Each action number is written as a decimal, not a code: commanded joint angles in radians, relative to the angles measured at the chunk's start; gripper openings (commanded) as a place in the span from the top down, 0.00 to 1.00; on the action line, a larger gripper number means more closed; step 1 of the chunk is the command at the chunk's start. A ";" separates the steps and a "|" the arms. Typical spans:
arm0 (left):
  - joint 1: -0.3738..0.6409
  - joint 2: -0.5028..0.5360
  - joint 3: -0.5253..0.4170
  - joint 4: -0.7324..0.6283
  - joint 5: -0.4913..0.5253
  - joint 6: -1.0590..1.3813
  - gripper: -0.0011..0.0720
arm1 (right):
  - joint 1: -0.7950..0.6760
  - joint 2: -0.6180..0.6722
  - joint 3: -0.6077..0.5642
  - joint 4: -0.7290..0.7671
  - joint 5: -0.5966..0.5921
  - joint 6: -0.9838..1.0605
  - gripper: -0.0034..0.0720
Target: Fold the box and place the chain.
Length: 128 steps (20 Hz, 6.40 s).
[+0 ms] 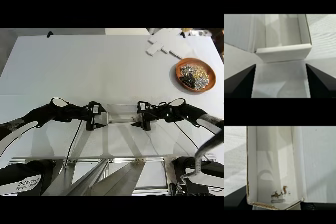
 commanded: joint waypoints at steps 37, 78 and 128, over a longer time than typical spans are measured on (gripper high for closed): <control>-0.107 -0.027 0.002 -0.138 0.109 0.015 0.90 | 0.000 0.001 0.000 0.000 0.000 0.000 0.41; -0.107 -0.027 0.002 -0.138 0.105 0.015 0.90 | 0.151 0.432 0.009 -0.027 -0.156 0.594 0.94; -0.107 -0.027 0.002 -0.138 0.105 0.015 0.90 | 0.014 0.193 0.096 -0.444 0.056 0.258 0.73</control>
